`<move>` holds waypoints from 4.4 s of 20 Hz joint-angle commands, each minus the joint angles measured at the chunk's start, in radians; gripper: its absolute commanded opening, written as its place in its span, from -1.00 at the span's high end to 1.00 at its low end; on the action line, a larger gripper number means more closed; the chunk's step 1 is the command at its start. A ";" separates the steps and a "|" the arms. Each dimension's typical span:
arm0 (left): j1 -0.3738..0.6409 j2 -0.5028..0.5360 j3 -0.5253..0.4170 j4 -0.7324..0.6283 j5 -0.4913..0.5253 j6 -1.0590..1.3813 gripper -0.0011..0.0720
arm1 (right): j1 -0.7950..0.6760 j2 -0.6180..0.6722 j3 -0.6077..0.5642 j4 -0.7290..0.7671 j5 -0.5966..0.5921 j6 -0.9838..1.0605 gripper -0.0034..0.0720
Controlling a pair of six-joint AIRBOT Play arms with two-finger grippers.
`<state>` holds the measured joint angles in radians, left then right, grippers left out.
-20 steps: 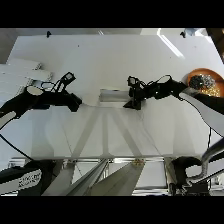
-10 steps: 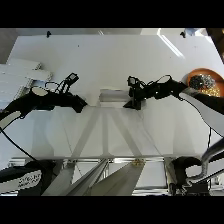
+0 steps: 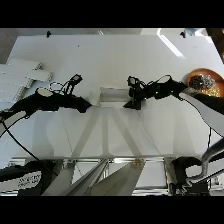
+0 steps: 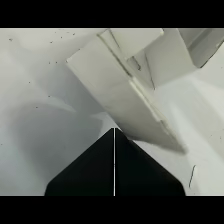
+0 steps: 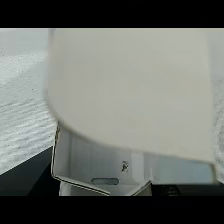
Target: Fold the box and place the chain.
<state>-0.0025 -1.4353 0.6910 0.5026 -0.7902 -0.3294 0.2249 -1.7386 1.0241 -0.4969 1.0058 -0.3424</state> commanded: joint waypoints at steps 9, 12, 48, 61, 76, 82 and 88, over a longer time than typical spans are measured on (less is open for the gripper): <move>-0.003 -0.001 0.000 -0.174 0.068 -0.010 0.96 | 0.000 -0.001 0.000 0.000 0.000 0.000 -0.03; -0.005 -0.001 0.000 -0.195 -0.001 -0.009 0.95 | 0.000 -0.001 0.000 0.000 0.000 0.000 -0.03; -0.099 -0.003 0.000 -0.443 0.031 -0.038 0.05 | 0.000 -0.001 0.000 0.000 0.000 0.000 -0.03; -0.189 -0.003 0.078 -0.148 0.174 -0.306 0.21 | 0.000 -0.001 0.000 0.000 0.000 0.000 -0.03; -0.210 -0.002 0.114 0.085 0.171 -0.580 -0.18 | 0.000 -0.001 0.000 0.000 0.000 0.000 -0.03; -0.170 -0.002 0.114 0.042 0.170 -0.591 -0.28 | 0.000 -0.001 0.000 0.000 0.000 0.000 -0.03; -0.169 -0.002 0.114 0.091 0.177 -0.591 -0.27 | 0.000 -0.001 0.000 0.000 0.000 0.000 -0.03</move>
<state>-0.1741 -1.4380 0.8040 0.5770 -0.6216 -0.9184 0.2249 -1.7390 1.0241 -0.4965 1.0046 -0.3435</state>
